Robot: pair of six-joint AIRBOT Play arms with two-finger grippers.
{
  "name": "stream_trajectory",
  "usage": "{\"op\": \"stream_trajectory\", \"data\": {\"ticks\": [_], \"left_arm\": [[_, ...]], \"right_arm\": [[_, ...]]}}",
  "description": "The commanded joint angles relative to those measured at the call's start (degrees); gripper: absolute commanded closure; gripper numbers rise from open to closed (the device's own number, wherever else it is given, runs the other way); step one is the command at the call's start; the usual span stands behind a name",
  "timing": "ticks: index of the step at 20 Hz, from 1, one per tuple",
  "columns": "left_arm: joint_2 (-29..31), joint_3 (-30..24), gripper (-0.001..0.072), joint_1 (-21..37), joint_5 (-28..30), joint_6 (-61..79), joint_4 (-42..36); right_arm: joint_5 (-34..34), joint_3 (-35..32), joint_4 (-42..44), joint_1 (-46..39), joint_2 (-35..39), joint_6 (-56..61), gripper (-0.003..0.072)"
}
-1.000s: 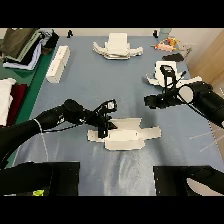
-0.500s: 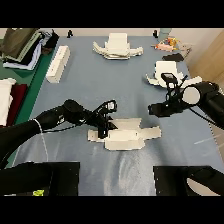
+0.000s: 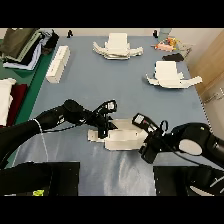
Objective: Fold the box.
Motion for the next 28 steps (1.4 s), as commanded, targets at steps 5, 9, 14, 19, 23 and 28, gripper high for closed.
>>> {"op": "stream_trajectory", "data": {"ticks": [5,9,14,19,23,28], "left_arm": [[0.0,0.0,0.0694,0.0,0.0,0.0,0.0],[0.0,0.0,0.0694,0.0,0.0,0.0,0.0],[0.0,0.0,0.0694,0.0,0.0,0.0,0.0],[0.0,0.0,0.0694,0.0,0.0,0.0,0.0],[0.0,0.0,0.0694,0.0,0.0,0.0,0.0],[0.0,0.0,0.0694,0.0,0.0,0.0,0.0]], "right_arm": [[-11.6,-4.3,-1.7,5.5,-1.4,-11.6,0.0085],[-16.0,-4.3,-3.7,5.5,-7.0,-15.2,0.0085],[-20.9,-3.9,-9.4,5.5,-11.7,-10.4,0.0107],[-18.3,-1.4,-20.4,5.5,-8.1,9.1,0.0107],[-16.8,-1.2,-23.9,5.5,-6.6,15.8,0.0107],[-15.2,-1.2,-23.8,5.5,-6.6,16.0,0.0100]]}}
